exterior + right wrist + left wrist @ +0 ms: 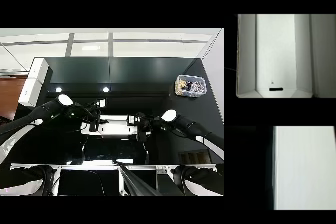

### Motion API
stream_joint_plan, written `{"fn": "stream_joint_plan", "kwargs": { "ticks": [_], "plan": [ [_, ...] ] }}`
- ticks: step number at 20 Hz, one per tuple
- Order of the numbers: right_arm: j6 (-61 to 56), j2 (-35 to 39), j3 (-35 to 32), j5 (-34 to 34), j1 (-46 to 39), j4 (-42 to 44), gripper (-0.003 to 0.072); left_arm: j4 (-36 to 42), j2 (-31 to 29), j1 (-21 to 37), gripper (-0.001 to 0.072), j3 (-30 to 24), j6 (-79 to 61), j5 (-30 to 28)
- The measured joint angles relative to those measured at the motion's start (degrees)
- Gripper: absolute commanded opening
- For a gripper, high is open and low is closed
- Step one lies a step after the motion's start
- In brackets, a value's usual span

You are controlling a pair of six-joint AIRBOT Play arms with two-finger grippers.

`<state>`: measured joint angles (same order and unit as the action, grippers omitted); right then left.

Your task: Fold the box and place the chain.

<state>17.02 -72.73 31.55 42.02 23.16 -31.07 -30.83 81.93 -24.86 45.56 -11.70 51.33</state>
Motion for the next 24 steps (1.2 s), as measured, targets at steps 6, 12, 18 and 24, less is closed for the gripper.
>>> {"fn": "stream_joint_plan", "kwargs": {
  "ticks": [6, 12, 18, 24],
  "plan": [
    [-1.2, -0.1, 0.0, -0.8, 0.8, -0.9, 0.0485, -0.1, 0.0, 0.0, 0.0029, 0.0, -0.2, 0.1],
    [-1.4, -0.1, 0.1, -1.2, 1.0, -1.4, 0.0485, -0.9, -1.3, 0.6, 0.0511, 0.5, 2.7, 0.0],
    [-1.4, -0.1, 0.1, -1.3, 1.0, -1.5, 0.0485, -17.1, -11.7, 3.6, 0.0113, 2.0, 25.1, 4.8],
    [-1.4, -0.1, 0.1, -1.3, 1.0, -1.6, 0.0485, -22.9, -19.7, 3.0, 0.0025, 0.4, 49.3, 18.9]
  ]
}}
